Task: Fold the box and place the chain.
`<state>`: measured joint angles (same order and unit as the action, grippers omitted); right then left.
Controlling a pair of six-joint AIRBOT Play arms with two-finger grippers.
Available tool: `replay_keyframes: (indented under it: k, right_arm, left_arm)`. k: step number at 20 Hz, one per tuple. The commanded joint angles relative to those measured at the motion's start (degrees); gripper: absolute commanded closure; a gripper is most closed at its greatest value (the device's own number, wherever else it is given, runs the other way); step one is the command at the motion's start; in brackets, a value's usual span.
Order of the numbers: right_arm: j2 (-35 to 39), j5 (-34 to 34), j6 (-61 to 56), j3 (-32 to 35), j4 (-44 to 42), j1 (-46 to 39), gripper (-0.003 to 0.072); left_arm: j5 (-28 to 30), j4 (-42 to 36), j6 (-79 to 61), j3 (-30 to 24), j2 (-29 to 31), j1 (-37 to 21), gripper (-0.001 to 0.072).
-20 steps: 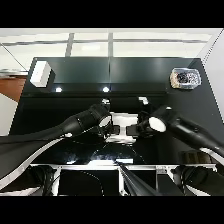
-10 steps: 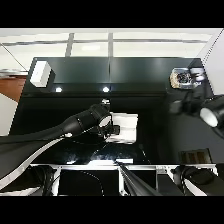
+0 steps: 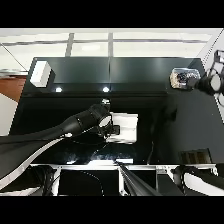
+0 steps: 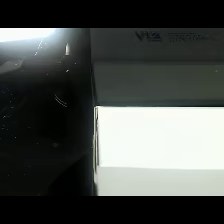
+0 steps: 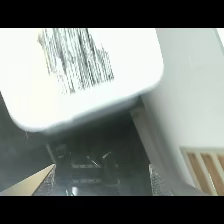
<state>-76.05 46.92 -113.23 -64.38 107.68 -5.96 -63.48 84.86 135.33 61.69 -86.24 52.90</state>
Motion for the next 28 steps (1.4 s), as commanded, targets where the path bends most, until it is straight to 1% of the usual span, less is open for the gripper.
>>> replay_keyframes:
  k: [1, 2, 3, 4, 5, 7, 8, 9, 15, 18, 20, 24, 28]
  right_arm:
    - [-16.1, 2.1, 1.5, -16.3, -4.0, -2.0, -0.001]
    - [-19.8, 3.6, 2.9, -20.3, -6.0, -2.2, -0.001]
    - [-23.3, 4.7, 4.3, -23.8, -7.8, -2.3, 0.001]
    - [-25.8, 5.6, 4.4, -26.5, -8.2, -2.3, 0.0115]
    - [-28.0, 6.2, 4.4, -28.6, -8.2, -2.3, 0.0123]
    - [-31.1, 7.3, 4.4, -31.4, -8.2, -2.3, 0.0125]
    - [-31.9, 7.2, 4.4, -31.9, -8.2, -2.4, 0.018]
    - [-32.4, 6.6, 4.4, -32.0, -8.2, -2.6, 0.0217]
    - [-33.8, 5.8, 4.4, -32.0, -9.2, -3.6, 0.0217]
    - [-34.4, 5.9, 6.1, -32.0, -12.4, -4.1, 0.0222]
    - [-34.4, 7.6, 9.7, -32.4, -15.5, -4.3, 0.0629]
    - [-32.3, 15.3, 15.3, -36.7, -16.4, -5.0, 0.0638]
    - [-25.2, 17.7, 19.6, -37.6, -16.4, -5.9, 0.0639]
  left_arm:
    - [-0.1, -0.1, 0.0, 0.0, 0.0, 0.0, 0.0678]
    - [-0.1, -0.1, 0.0, 0.0, 0.0, 0.0, 0.0678]
    - [-0.1, -0.1, 0.0, 0.0, 0.0, 0.0, 0.0678]
    - [-0.1, -0.1, 0.0, 0.0, 0.0, 0.0, 0.0678]
    - [0.0, -0.1, 0.0, 0.0, 0.0, 0.0, 0.0678]
    - [0.1, -0.1, 0.0, 0.0, 0.0, 0.0, 0.0679]
    - [0.0, -0.1, 0.0, 0.0, 0.0, 0.0, 0.0679]
    - [-0.1, -0.1, 0.0, 0.0, 0.0, 0.0, 0.0678]
    - [-0.1, -0.3, 0.0, 0.0, 0.0, -0.1, 0.0678]
    - [-0.2, -0.3, 0.0, 0.0, 0.0, 0.0, 0.0679]
    - [-0.2, -0.3, 0.0, 0.0, 0.0, 0.0, 0.0678]
    - [-0.2, -0.3, 0.0, 0.0, 0.0, 0.0, 0.0678]
    - [-0.2, -0.3, 0.0, 0.0, 0.0, 0.0, 0.0678]
